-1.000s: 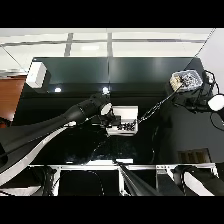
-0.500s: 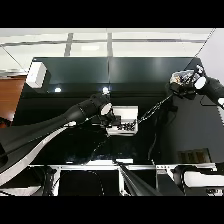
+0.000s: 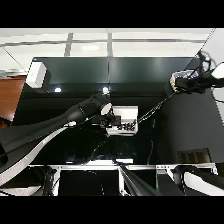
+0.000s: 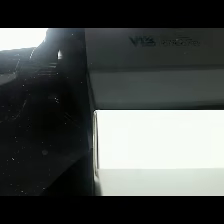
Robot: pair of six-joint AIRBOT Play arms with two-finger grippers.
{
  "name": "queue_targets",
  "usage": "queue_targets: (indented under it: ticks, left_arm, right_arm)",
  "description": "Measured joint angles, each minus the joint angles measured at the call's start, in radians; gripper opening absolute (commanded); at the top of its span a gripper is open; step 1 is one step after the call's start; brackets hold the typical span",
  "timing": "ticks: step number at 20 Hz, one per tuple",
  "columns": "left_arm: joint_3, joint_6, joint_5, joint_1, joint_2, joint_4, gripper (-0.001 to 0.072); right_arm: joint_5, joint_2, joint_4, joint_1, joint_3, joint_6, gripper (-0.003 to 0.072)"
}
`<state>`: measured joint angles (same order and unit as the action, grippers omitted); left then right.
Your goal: Fold the box and place the chain.
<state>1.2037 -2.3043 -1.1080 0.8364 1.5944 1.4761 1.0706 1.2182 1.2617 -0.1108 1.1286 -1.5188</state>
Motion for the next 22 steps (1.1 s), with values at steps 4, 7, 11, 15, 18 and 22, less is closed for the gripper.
queue_targets:
  ticks: [4, 7, 11, 15, 18, 22]
  left_arm:
    - [0.0, 0.0, 0.0, 0.0, 0.0, 0.0, 0.003]
    - [0.0, 0.0, 0.0, 0.0, 0.0, 0.0, 0.003]
    - [0.0, 0.0, -0.002, 0.0, 0.0, 0.0, 0.003]
    - [0.0, 0.001, -0.002, 0.0, 0.0, 0.0, 0.003]
    - [0.0, 0.001, -0.003, 0.0, 0.0, 0.0, 0.003]
    - [0.0, 0.001, -0.003, 0.0, 0.0, 0.0, 0.003]
  right_arm:
    - [0.124, -0.264, -0.059, 0.058, 0.003, 0.032, 0.0021]
    - [0.161, -0.401, -0.144, 0.094, 0.003, 0.035, 0.0021]
    - [0.183, -0.462, -0.24, 0.149, 0.003, 0.038, 0.0021]
    - [0.189, -0.467, -0.295, 0.233, 0.003, 0.034, 0.0021]
    - [0.184, -0.459, -0.313, 0.298, 0.003, 0.019, 0.0021]
    - [0.171, -0.446, -0.322, 0.343, 0.002, 0.007, 0.0021]
